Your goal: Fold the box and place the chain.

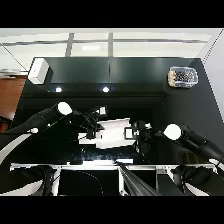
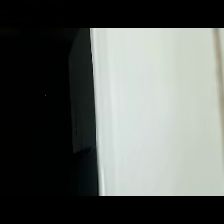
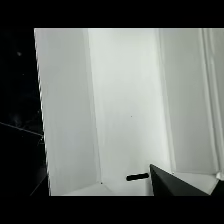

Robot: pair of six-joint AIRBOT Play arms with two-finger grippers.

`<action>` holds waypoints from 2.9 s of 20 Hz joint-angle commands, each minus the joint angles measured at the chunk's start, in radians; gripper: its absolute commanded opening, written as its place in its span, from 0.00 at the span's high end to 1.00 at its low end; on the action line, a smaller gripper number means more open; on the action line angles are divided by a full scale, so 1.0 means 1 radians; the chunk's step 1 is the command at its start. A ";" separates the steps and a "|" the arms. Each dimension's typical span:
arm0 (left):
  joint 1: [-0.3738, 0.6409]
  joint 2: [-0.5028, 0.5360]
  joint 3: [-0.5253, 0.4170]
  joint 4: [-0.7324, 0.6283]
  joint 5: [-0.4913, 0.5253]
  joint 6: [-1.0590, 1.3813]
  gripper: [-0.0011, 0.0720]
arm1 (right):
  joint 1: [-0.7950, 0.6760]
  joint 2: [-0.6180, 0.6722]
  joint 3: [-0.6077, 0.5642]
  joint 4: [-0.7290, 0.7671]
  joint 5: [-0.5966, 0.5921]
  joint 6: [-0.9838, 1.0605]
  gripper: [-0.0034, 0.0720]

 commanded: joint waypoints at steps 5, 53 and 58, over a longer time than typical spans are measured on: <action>0.001 0.001 0.000 0.000 -0.004 0.000 0.94 | -0.053 0.055 0.020 0.012 -0.075 0.094 0.00; 0.014 0.038 0.023 0.090 -0.054 -0.047 0.39 | -0.082 -0.200 0.005 0.241 -0.027 -0.303 0.19; 0.083 0.145 0.023 0.261 -0.136 -0.303 0.13 | -0.082 -0.200 0.005 0.241 -0.029 -0.300 0.19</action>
